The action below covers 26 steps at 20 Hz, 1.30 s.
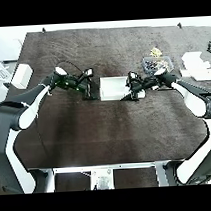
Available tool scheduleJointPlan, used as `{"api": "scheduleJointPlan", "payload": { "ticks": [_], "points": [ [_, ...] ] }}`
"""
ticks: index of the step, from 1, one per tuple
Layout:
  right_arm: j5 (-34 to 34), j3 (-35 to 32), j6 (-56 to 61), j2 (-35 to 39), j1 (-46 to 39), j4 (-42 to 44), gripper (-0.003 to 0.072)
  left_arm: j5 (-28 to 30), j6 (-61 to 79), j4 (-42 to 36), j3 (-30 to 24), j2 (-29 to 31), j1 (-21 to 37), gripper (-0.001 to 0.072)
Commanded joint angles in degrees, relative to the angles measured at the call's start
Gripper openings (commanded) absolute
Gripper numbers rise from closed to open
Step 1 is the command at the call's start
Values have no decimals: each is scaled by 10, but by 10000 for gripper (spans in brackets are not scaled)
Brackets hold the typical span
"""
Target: Fold the box and place the chain.
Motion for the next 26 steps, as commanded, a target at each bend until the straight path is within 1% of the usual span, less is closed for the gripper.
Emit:
{"api": "scheduleJointPlan", "payload": {
  "ticks": [1,9,16,23,26],
  "points": [
    [0,0,0,0,0,0,591,-1,17,-7,0,-7,0,720],
    [0,0,0,0,0,0,592,-7,32,-33,0,-9,-1,720],
    [0,0,0,0,0,0,591,-16,34,-31,0,-9,-9,720],
    [0,0,0,0,0,0,591,-2,42,-30,-1,-9,-17,720],
    [0,0,0,0,0,0,591,21,42,-31,-1,-9,-26,720]
  ]
}}
